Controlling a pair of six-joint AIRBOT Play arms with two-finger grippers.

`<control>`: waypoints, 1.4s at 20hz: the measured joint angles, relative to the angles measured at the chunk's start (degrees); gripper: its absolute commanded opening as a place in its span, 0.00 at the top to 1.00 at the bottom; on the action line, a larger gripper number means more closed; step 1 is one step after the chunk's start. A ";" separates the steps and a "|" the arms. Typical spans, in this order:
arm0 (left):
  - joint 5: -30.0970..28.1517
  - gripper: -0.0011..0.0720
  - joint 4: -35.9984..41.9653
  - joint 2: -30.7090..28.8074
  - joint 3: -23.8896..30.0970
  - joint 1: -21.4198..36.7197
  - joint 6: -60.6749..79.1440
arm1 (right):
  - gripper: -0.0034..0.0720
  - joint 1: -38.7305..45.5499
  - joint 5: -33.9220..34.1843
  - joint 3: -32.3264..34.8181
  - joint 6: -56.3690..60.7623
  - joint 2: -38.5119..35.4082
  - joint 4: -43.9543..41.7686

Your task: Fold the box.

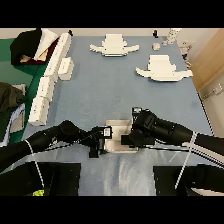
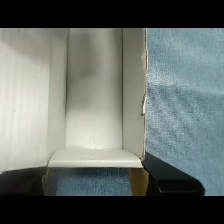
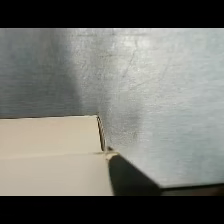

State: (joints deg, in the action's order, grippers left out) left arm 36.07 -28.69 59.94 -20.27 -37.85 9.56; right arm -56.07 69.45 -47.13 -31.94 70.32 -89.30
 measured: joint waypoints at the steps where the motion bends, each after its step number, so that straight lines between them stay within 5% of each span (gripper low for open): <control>1: -0.02 0.36 -0.11 0.00 0.00 0.00 0.11 | 0.95 0.02 0.09 -0.02 -0.68 0.13 -0.15; 3: -0.02 0.36 -0.02 0.00 0.00 0.00 0.04 | 0.87 0.02 0.09 -0.02 -1.75 0.39 -0.70; 4: -0.02 0.36 -0.02 0.00 0.00 0.00 0.02 | 0.45 0.00 0.07 -0.02 -2.29 0.52 -0.72; 5: -0.02 0.36 -0.02 0.00 0.00 0.00 0.00 | 0.22 0.00 0.07 0.04 -2.67 0.70 -0.98; 6: 0.00 0.36 0.00 0.00 0.00 0.00 0.00 | 0.21 0.00 0.07 0.00 -3.13 0.66 -1.18; 12: -0.02 0.36 0.00 0.00 0.00 0.00 0.00 | 0.23 0.17 1.73 -2.84 -4.92 -1.64 -0.68; 14: 0.00 0.36 -0.02 0.00 0.00 0.00 -0.02 | 0.40 0.61 5.31 -5.97 -6.54 -3.96 1.27; 16: 0.00 0.36 0.00 0.00 0.00 0.00 -0.02 | 0.90 1.20 10.84 -8.48 -8.31 -6.67 5.22; 20: 0.00 0.36 0.00 0.00 0.00 0.00 -0.02 | 0.95 9.77 17.07 -7.82 -15.34 -9.44 10.49; 23: 0.00 0.36 0.00 0.00 0.00 0.00 -0.02 | 0.95 22.14 8.13 -4.15 -28.33 -8.07 1.11; 28: -0.02 0.36 0.00 0.00 0.00 0.00 -0.02 | 0.95 39.89 0.50 -3.63 -61.53 1.44 -32.50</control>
State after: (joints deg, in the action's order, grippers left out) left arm 36.05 -28.69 59.94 -20.27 -37.85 9.54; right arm -16.19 69.95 -50.76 -93.47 71.77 -121.80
